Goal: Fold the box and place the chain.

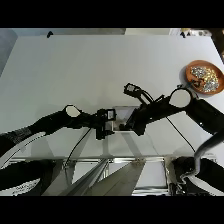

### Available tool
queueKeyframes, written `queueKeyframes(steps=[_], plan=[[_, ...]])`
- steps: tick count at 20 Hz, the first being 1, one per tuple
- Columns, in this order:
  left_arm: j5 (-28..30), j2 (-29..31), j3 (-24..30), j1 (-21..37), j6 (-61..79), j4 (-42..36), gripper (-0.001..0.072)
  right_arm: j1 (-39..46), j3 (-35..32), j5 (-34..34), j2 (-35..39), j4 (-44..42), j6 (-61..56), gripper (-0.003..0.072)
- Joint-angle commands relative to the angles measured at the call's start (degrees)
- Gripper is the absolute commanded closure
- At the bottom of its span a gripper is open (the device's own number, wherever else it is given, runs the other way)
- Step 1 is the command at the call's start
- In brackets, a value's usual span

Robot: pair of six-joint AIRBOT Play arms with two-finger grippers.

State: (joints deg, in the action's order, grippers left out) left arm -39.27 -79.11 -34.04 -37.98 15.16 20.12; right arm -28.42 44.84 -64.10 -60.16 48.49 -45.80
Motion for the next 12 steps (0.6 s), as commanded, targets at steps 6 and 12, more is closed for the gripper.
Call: queueKeyframes(steps=[6,12], plan=[[0.0,0.02,0.0,0.02,0.02,0.02,0.0397,6.88,-0.02,-1.11,13.05,9.11,-4.04,0.048],[0.02,0.02,0.0,0.02,0.02,0.02,0.0397,20.59,-0.07,-0.2,10.49,21.27,-12.44,0.0511]])
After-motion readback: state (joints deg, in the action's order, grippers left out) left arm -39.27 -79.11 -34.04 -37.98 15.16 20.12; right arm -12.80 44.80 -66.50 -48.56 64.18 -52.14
